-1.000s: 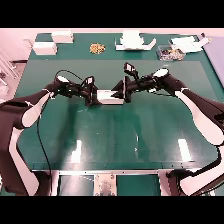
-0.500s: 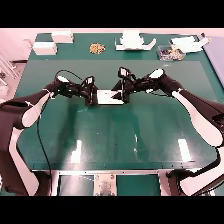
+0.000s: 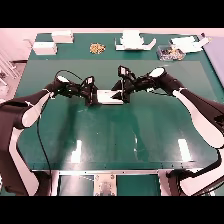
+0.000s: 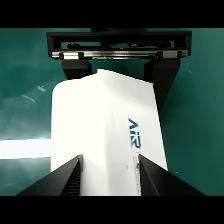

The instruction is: Fold the box and place the chain.

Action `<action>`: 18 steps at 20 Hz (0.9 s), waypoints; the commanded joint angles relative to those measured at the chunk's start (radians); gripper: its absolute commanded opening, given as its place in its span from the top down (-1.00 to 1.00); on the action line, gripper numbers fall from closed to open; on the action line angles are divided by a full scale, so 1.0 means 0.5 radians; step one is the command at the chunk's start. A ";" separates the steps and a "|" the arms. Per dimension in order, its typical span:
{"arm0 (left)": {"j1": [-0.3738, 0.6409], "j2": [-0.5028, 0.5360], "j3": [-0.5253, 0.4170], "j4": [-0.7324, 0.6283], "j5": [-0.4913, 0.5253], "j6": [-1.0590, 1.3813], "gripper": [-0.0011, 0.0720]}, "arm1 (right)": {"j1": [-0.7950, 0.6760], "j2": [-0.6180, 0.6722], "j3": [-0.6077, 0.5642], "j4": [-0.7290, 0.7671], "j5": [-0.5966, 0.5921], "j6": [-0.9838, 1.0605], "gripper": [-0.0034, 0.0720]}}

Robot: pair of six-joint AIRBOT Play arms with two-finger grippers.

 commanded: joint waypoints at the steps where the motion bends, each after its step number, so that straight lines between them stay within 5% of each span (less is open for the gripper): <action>1: 0.001 -0.001 0.001 0.000 0.001 -0.001 -0.17 | -0.009 0.034 -0.023 -0.027 0.085 0.078 -0.13; 10: 0.001 -0.001 0.001 0.000 0.001 -0.001 -0.17 | 0.022 0.028 -0.094 -0.027 -0.196 -0.045 -0.42; 18: 0.001 -0.001 0.001 0.000 0.001 -0.001 -0.17 | 0.046 0.029 -0.093 -0.042 -0.194 -0.101 -0.31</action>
